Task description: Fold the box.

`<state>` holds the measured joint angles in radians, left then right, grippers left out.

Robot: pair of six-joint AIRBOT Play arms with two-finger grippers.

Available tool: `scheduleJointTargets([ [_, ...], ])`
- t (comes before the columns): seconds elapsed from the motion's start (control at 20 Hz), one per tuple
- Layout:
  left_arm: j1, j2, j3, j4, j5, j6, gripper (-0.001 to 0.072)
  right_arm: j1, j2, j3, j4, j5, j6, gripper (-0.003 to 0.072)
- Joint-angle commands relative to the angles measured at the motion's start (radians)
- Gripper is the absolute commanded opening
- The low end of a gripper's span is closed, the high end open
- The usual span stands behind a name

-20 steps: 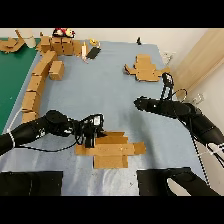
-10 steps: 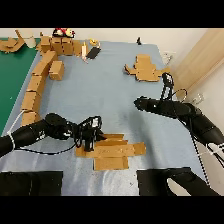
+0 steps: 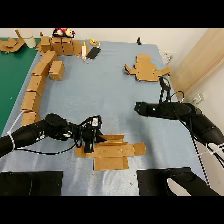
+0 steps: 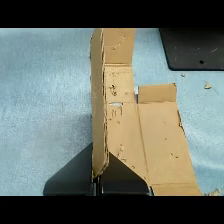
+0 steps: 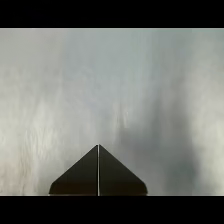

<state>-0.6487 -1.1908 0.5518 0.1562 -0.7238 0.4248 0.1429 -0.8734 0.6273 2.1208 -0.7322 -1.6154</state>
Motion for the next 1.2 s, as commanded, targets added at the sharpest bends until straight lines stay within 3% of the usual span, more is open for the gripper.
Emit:
scheduleJointTargets([
  [0.0,0.001,0.0,0.0,0.0,-0.001,-0.023,0.0015,0.001,0.002,0.001,-0.055,-0.299,0.138,0.0004],
  [0.1,0.0,0.0,0.0,0.0,-0.001,-0.023,0.0015,0.002,0.02,0.001,-0.119,-0.432,0.217,0.0003],
  [0.35,0.0,0.0,0.0,0.0,-0.002,-0.023,0.0015,0.003,0.082,-0.002,-0.092,-0.645,0.253,0.0003],
  [0.9,0.0,0.0,0.0,0.0,-0.001,-0.023,0.0015,0.003,0.082,-0.241,-0.046,-0.412,0.006,0.0003],
  [1.15,0.0,0.0,0.0,0.0,-0.001,-0.023,0.0015,0.003,0.082,-0.257,-0.054,-0.35,-0.021,0.0003],
])
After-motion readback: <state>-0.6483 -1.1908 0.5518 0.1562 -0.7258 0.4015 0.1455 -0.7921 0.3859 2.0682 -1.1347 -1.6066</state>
